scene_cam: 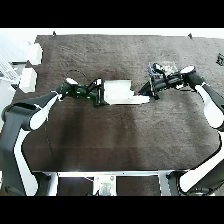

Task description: Fold the box and place the chain.

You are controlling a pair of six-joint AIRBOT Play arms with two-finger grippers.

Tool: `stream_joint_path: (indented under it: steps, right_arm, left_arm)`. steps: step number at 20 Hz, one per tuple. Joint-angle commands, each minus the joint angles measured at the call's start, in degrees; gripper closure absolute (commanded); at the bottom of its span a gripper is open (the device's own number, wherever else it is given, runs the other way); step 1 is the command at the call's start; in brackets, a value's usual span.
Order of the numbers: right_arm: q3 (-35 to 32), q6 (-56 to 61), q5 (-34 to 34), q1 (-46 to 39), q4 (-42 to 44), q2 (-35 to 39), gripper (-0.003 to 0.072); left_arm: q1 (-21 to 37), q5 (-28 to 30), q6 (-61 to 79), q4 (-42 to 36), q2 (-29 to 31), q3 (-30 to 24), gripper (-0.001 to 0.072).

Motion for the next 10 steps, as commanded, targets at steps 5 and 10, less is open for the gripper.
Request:
stream_joint_path:
  steps: [5, 10]
  right_arm:
    - [0.0, 4.2, 2.9, 6.9, 8.1, 1.6, 0.0676]
    - [0.1, 4.2, -11.2, 8.6, 8.1, 1.6, 0.0677]
  left_arm:
    - [0.0, -0.2, -0.4, 0.0, 0.0, 0.0, 0.0183]
    - [0.0, -0.2, -0.4, 0.0, 0.0, 0.0, 0.0182]
